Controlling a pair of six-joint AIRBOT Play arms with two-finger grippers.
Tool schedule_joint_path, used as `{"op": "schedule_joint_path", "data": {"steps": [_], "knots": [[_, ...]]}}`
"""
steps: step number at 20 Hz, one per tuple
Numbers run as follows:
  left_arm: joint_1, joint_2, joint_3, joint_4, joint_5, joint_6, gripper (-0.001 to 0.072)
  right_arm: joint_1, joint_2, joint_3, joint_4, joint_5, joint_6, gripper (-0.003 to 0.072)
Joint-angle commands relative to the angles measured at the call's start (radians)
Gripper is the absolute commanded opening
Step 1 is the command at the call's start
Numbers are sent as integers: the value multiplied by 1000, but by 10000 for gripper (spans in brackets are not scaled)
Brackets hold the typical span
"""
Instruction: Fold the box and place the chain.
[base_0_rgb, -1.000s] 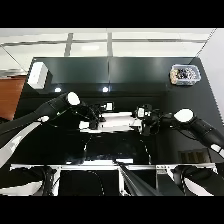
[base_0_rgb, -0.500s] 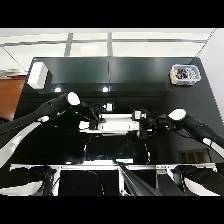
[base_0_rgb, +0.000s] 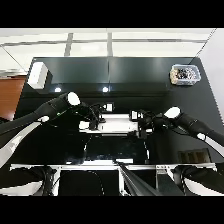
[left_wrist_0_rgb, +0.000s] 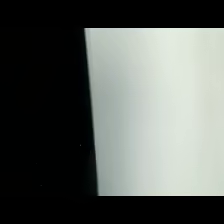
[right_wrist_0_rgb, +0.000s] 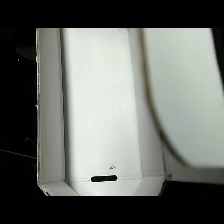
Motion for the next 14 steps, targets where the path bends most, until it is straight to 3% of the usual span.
{"op": "schedule_joint_path", "data": {"steps": [1, 14], "knots": [[0, 0, 1, 0, 1, 0, 25, 16, -12, 9, -45, -6, 35, 627], [0, 0, 1, 0, 5, 0, 26, 16, -26, 24, -53, -27, 86, 631]]}}
